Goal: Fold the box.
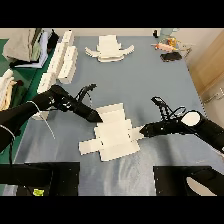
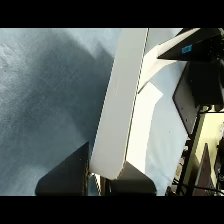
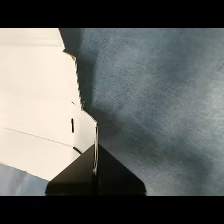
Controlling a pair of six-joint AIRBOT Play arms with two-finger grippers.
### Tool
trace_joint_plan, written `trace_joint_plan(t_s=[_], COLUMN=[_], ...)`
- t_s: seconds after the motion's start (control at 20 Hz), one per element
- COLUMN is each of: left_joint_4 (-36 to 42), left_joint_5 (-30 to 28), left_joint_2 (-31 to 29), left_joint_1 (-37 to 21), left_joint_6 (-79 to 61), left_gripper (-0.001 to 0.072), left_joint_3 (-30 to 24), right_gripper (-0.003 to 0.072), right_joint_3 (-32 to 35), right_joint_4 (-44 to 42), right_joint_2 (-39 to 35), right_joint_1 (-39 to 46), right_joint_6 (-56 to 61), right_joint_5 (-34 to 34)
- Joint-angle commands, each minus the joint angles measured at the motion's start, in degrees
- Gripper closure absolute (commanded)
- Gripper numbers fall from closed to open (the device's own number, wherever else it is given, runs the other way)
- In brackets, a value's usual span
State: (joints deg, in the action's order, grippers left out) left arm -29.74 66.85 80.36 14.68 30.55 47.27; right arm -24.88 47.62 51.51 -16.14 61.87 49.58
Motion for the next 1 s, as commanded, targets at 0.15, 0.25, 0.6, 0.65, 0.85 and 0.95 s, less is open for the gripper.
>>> trace_joint_plan(t_s=[0.15,0.25,0.6,0.65,0.85,0.95], left_joint_4=[1.7,3.61,3.63,3.69,4.5,6.23], left_joint_5=[0.98,0.68,1.33,1.31,-0.04,-1.53], left_joint_2=[0.02,0.02,0.02,0.02,-0.07,-0.98], left_joint_1=[0.0,0.0,0.0,0.0,0.0,0.28], left_joint_6=[-1.46,-2.38,-4.33,-4.13,-9.11,-13.81], left_gripper=[0.0595,0.0596,0.0697,0.0697,0.0698,0.0699], left_joint_3=[0.04,0.04,0.04,0.04,0.04,0.04], right_gripper=[0.0684,0.0684,0.0682,0.0677,0.0226,0.0226], right_joint_3=[0.02,0.02,0.0,0.0,-0.59,-2.91], right_joint_4=[0.13,0.13,0.13,0.11,1.2,4.35], right_joint_2=[-0.02,-0.02,-0.04,-0.04,-0.11,-0.15], right_joint_1=[-0.02,-0.02,-0.02,-0.02,0.17,1.09], right_joint_6=[0.02,0.04,0.02,0.04,0.28,3.98], right_joint_5=[-0.17,-0.17,-0.17,-0.2,-2.45,-3.17])
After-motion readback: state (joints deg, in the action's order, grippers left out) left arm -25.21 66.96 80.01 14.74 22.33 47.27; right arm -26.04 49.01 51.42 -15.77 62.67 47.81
